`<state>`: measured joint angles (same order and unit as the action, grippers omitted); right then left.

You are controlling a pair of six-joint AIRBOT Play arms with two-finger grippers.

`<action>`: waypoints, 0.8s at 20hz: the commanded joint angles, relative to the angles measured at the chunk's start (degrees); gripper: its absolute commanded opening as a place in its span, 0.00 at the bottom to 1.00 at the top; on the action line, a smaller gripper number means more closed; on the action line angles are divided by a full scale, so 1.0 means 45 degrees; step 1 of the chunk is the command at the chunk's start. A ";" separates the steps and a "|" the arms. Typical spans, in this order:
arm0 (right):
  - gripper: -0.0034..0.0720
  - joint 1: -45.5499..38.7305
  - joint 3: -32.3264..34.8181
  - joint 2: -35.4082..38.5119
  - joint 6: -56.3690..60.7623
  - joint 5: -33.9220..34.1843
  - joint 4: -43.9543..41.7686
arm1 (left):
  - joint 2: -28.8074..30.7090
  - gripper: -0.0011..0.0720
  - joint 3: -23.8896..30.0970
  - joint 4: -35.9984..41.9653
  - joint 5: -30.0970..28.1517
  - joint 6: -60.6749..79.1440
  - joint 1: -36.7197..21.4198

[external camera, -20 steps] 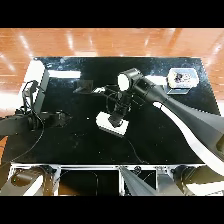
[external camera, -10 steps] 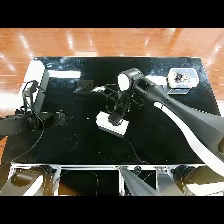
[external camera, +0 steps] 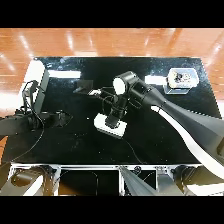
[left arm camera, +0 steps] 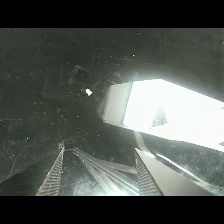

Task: Fold the box and place the chain.

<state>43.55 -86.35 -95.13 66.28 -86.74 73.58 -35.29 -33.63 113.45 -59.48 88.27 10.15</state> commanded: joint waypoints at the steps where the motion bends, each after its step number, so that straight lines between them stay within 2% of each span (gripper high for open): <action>1: 0.68 0.0136 0.0126 -0.0005 0.0500 0.0272 0.0257 | 0.0005 0.77 0.0005 0.0000 -0.0015 0.0005 -0.0005; 4: 0.68 0.0131 0.0175 -0.0005 0.1345 0.0588 0.0962 | 0.0005 0.77 0.0005 0.0000 -0.0053 0.0005 -0.0005; 9: 0.69 0.0131 0.0170 0.0073 0.1379 0.0321 0.0928 | 0.0005 0.77 0.0005 0.0000 -0.0053 0.0005 -0.0005; 16: 0.69 -0.0355 0.0175 0.1593 0.2103 0.0505 0.0214 | 0.0005 0.77 0.0005 0.0000 -0.0044 0.0005 -0.0005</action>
<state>43.07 -85.56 -90.72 73.19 -84.82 76.23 -35.29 -33.63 113.47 -59.75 88.29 10.15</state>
